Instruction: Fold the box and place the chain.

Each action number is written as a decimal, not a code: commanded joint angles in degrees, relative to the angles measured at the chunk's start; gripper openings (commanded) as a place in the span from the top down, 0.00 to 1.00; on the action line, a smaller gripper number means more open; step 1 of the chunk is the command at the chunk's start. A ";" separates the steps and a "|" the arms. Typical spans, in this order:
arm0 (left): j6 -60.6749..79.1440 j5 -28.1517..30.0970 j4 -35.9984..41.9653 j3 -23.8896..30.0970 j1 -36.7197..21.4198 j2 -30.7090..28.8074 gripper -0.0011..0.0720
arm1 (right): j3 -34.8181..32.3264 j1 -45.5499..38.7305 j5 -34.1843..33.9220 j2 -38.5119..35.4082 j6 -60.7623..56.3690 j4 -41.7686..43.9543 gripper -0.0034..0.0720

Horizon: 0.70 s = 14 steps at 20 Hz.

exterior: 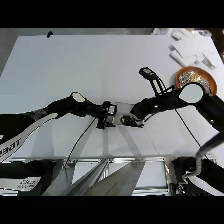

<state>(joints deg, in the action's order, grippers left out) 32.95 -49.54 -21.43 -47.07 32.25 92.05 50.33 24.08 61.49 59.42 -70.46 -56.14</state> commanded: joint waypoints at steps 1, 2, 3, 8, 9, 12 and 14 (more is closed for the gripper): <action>0.02 0.00 0.00 -0.04 -0.02 0.00 0.89 | 8.20 0.07 3.54 0.35 -2.58 -7.43 0.66; 0.02 0.02 0.00 -0.04 -0.02 0.00 0.89 | 11.47 -0.07 3.72 0.35 -5.11 -13.20 0.67; 0.02 0.02 0.00 -0.04 -0.02 0.00 0.89 | 13.70 -0.72 3.67 0.35 -7.61 -18.08 0.67; 0.02 0.00 0.00 -0.04 -0.02 0.00 0.89 | 14.45 -10.99 9.16 3.67 -13.77 -29.90 0.75; 0.02 0.00 0.00 -0.04 -0.02 0.00 0.89 | 13.35 -13.16 9.11 4.90 -13.77 -30.45 0.75; 0.02 0.00 0.00 -0.04 -0.02 0.00 0.89 | 9.68 -17.20 5.79 8.72 -13.73 -30.71 0.63; 0.02 0.00 0.00 -0.04 -0.02 0.00 0.89 | 7.65 -17.90 3.28 11.61 -13.53 -31.87 0.50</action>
<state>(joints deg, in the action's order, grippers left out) 32.95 -49.54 -21.43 -47.07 32.25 92.05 60.36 8.73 67.26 67.53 -83.42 -85.36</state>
